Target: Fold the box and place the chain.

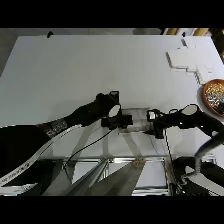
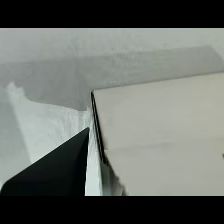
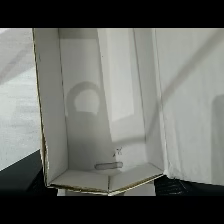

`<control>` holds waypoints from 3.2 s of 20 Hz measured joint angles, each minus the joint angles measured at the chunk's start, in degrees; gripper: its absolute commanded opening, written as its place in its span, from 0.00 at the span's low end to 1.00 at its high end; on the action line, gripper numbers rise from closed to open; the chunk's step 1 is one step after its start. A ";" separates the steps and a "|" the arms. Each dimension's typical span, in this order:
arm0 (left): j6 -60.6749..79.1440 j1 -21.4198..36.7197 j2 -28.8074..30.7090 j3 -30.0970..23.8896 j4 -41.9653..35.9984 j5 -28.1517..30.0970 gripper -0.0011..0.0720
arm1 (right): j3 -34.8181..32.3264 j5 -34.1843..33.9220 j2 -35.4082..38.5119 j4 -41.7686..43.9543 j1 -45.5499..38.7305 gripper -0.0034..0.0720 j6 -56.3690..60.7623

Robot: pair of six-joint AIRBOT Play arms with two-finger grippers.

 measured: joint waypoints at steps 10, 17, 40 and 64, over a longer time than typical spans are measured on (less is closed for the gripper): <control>-5.09 -1.70 -3.80 4.11 1.73 -3.37 0.29 | 0.02 0.00 0.00 -0.04 0.00 0.57 -0.04; -4.74 -2.49 -5.33 5.81 4.50 -8.35 0.16 | 0.00 -0.09 0.00 0.07 0.02 0.57 0.09; -2.86 -1.75 -6.10 7.15 6.19 -11.28 0.02 | 0.00 0.02 0.00 -0.02 0.02 0.57 0.04; 23.96 1.46 0.83 7.15 3.13 -15.74 0.55 | 0.02 -0.02 0.00 -0.04 0.00 0.57 0.02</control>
